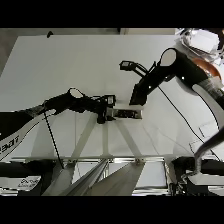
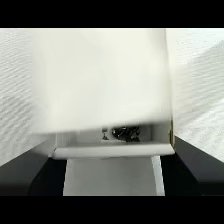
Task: Fold the box and place the chain.
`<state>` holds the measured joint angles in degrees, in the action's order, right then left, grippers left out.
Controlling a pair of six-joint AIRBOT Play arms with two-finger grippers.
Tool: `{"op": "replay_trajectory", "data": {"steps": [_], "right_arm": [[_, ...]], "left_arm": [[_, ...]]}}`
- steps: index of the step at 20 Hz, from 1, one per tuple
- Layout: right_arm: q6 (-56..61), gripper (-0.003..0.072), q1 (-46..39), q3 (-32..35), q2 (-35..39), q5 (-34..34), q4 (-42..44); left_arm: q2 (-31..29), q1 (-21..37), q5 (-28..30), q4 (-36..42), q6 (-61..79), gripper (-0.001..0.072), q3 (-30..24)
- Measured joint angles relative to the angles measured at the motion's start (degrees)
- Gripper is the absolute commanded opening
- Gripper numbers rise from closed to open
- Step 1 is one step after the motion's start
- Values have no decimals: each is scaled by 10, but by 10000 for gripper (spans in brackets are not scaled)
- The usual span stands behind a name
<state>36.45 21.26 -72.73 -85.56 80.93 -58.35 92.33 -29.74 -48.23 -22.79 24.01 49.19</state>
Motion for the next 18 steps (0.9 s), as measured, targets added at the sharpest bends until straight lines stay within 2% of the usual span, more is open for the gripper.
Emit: {"op": "replay_trajectory", "data": {"steps": [3,5,6,14,18], "right_arm": [[-13,356,18,45,25,-3,-2],[-18,437,28,74,52,-21,-11],[-19,447,32,84,64,-31,-16],[-13,442,75,124,112,-140,-57],[-1,442,83,140,115,-167,-85]], "left_arm": [[0,0,0,0,0,271,0],[0,0,0,0,0,271,0],[0,0,0,0,0,271,0],[0,0,0,0,0,271,0],[0,0,0,0,0,271,0]]}}
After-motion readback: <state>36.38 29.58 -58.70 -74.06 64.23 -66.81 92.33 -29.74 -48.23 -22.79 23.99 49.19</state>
